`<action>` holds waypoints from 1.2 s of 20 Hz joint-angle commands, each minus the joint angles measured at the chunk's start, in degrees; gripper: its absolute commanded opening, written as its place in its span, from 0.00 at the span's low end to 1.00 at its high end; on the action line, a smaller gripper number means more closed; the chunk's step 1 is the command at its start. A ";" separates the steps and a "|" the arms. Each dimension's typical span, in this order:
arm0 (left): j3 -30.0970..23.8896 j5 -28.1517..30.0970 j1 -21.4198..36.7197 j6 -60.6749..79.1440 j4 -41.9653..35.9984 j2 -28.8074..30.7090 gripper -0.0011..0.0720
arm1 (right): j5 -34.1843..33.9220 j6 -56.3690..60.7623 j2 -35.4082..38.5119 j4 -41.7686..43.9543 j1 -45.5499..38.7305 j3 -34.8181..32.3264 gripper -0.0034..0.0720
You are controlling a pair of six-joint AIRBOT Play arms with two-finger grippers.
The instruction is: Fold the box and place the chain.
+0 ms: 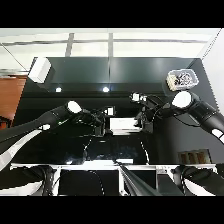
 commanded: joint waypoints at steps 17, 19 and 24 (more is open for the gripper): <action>0.00 0.02 0.00 0.09 0.02 -0.04 0.49 | -0.63 1.07 -0.22 -0.15 0.02 -0.42 0.44; 0.00 0.02 0.00 0.09 0.02 -0.04 0.49 | -0.70 1.05 -0.20 -0.15 0.02 -0.42 0.44; 0.00 0.02 0.00 0.09 0.02 -0.04 0.49 | -0.57 1.07 -0.20 -0.17 0.15 -0.44 0.44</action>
